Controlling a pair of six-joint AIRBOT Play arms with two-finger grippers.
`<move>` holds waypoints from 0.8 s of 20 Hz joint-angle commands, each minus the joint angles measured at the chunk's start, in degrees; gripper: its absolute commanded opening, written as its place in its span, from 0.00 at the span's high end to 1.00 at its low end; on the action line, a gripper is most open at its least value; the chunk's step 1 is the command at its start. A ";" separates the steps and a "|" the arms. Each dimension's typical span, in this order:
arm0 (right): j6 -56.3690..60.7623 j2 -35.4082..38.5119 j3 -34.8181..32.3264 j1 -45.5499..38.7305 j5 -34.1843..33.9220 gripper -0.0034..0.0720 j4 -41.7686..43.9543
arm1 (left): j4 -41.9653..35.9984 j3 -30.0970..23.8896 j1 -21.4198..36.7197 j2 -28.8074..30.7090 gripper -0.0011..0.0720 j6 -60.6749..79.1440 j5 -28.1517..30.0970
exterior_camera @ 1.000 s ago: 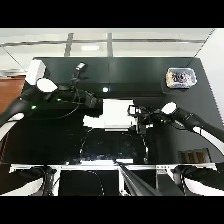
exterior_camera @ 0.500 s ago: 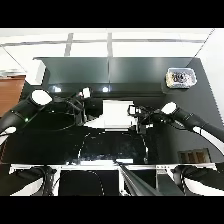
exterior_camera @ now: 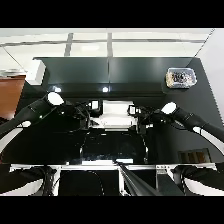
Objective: Fold the box and place the chain.
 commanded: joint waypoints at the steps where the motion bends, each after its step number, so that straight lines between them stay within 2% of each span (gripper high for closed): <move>1: 0.00 -0.04 0.07 0.04 0.02 0.69 0.00 | -1.51 0.07 -0.66 -1.03 0.34 0.66 0.04; 2: 0.00 -0.04 0.07 0.04 0.04 0.69 0.00 | -1.51 0.07 -0.76 -1.16 0.39 0.66 0.00; 3: 0.00 -0.04 0.07 0.04 0.02 0.69 0.00 | -1.55 0.07 -0.81 -1.16 0.53 0.66 -0.13; 4: 0.00 -0.04 0.07 0.04 0.04 0.69 0.00 | -1.92 0.09 -1.01 -1.16 0.62 0.66 -0.15; 5: 0.00 -0.04 0.07 0.04 0.04 0.69 -0.02 | -2.73 0.09 -1.03 -1.25 0.63 0.66 -0.07; 7: 0.00 -0.04 0.07 0.04 0.04 0.69 0.00 | -4.85 0.39 -1.01 -1.73 0.75 0.68 0.09; 11: 0.00 -0.04 0.07 0.04 0.04 0.69 0.00 | -6.49 1.18 -1.49 -3.34 0.76 0.68 -1.16; 13: 0.00 -0.04 0.07 0.04 0.04 0.69 0.00 | -9.75 1.18 -2.32 -4.31 0.76 0.70 -0.98; 16: 0.00 -0.04 0.07 0.04 0.07 0.69 0.00 | -11.91 1.18 -4.87 -5.42 0.75 0.68 4.66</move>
